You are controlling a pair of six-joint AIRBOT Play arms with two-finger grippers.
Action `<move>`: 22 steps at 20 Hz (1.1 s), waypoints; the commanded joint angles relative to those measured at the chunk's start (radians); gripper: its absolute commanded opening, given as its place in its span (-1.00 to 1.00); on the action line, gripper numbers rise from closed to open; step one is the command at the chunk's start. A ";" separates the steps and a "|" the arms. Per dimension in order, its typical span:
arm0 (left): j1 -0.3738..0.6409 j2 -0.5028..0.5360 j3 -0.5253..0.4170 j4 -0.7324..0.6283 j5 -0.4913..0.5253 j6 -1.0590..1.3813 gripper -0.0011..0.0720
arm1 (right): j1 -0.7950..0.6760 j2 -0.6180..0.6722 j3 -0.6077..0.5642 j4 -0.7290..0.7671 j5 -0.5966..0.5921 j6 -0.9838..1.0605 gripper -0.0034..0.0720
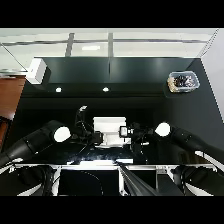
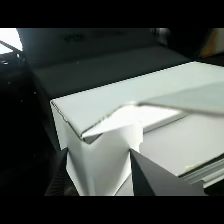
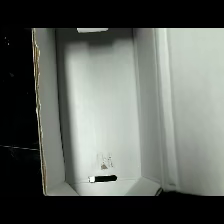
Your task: Fold the box and place the chain.
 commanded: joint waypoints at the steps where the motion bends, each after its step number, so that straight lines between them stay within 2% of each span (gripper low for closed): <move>1: -0.016 -0.033 0.036 0.070 -0.059 -0.080 0.24 | 0.000 -0.001 -0.001 0.001 0.000 0.000 0.37; 4: -0.054 -0.039 0.111 0.268 -0.185 -0.207 0.16 | 0.000 -0.001 -0.001 0.001 0.000 0.000 0.37; 6: -0.084 -0.055 0.159 0.338 -0.219 -0.269 0.17 | 0.000 -0.001 -0.001 0.001 0.000 0.000 0.37; 9: -0.128 -0.139 0.219 0.351 -0.267 -0.323 0.16 | 0.000 -0.001 -0.001 0.001 0.000 0.000 0.37; 12: -0.175 -0.221 0.261 0.373 -0.269 -0.388 0.14 | 0.000 -0.001 -0.001 0.001 0.000 0.000 0.37; 13: -0.188 -0.231 0.265 0.385 -0.276 -0.415 0.13 | 0.000 -0.001 -0.001 0.001 0.000 0.000 0.37; 16: -0.209 -0.233 0.265 0.385 -0.294 -0.443 -0.21 | 0.000 -0.001 -0.001 0.001 0.000 0.000 0.37; 22: -0.206 -0.233 0.265 0.402 -0.289 -0.487 -0.21 | 0.000 -0.001 -0.001 0.000 0.000 0.000 0.37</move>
